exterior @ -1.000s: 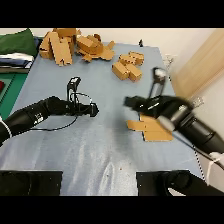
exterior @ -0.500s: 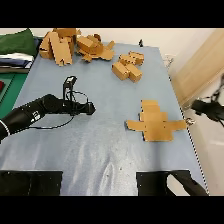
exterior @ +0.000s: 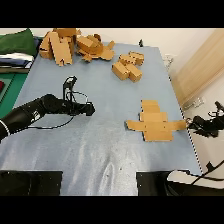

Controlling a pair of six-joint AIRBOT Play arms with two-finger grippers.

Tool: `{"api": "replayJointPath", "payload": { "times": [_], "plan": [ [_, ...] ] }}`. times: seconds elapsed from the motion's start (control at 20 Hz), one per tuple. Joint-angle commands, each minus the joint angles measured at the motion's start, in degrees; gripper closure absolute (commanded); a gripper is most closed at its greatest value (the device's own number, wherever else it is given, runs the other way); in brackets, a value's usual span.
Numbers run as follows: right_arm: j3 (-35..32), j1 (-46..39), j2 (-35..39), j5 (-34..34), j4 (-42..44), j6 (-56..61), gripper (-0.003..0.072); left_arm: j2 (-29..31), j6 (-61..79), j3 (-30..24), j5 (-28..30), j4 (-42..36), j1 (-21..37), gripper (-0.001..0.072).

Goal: Fold the box.

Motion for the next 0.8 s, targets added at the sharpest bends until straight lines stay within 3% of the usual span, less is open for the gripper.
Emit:
{"api": "replayJointPath", "payload": {
  "times": [0.0,0.35,0.6,0.75],
  "plan": [
    [0.1,-1.8,-5.9,0.2,16.8,-12.8,0.0228,0.0,-0.2,0.0,-0.5,-0.2,0.0,0.0008],
    [0.8,-1.6,-8.4,0.4,20.7,-14.8,0.0239,0.0,-0.2,0.0,-1.2,-0.9,0.0,0.0008],
    [0.8,-1.6,-8.7,9.8,24.0,-10.6,0.0250,0.0,-0.2,0.0,-4.1,-2.1,0.0,0.0008],
    [0.8,-1.6,-8.7,11.6,17.6,-7.0,0.0348,0.0,-0.2,0.0,-5.0,-2.1,0.0,0.0008]
  ]
}}
